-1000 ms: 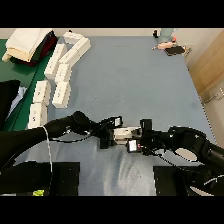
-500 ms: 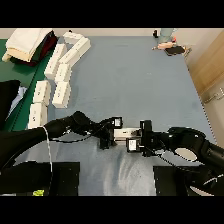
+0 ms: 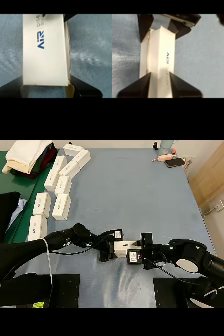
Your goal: Fold the box.
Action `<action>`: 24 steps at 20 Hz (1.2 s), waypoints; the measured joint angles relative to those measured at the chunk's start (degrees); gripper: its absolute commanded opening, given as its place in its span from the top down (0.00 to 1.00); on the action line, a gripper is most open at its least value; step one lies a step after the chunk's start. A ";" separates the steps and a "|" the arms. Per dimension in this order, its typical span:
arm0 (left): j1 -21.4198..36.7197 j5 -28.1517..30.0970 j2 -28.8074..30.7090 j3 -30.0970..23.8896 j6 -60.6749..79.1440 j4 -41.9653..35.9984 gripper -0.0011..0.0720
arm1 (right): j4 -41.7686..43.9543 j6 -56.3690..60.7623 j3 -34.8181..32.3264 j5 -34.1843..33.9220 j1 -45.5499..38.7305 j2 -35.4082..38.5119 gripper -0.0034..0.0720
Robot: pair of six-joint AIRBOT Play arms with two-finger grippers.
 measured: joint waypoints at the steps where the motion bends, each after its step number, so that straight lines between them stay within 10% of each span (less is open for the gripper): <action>1: -0.11 0.00 0.00 0.00 0.00 0.00 0.26 | 0.22 0.02 0.20 0.04 -0.09 0.24 0.32; 8: -0.07 0.20 0.00 -0.02 -0.02 -0.07 0.26 | 1.38 0.17 0.57 0.39 0.02 1.86 0.34; 11: -0.07 0.24 0.00 -0.02 -0.04 -0.07 0.26 | 1.86 2.62 0.90 1.14 0.02 3.50 0.92; 12: -0.07 0.24 0.00 -0.02 -0.07 -0.09 0.26 | 1.92 4.98 1.03 1.31 0.02 4.48 0.95; 24: -0.07 0.24 0.00 0.00 -0.13 -0.09 0.26 | 12.59 23.26 -8.07 -15.65 0.00 7.15 0.95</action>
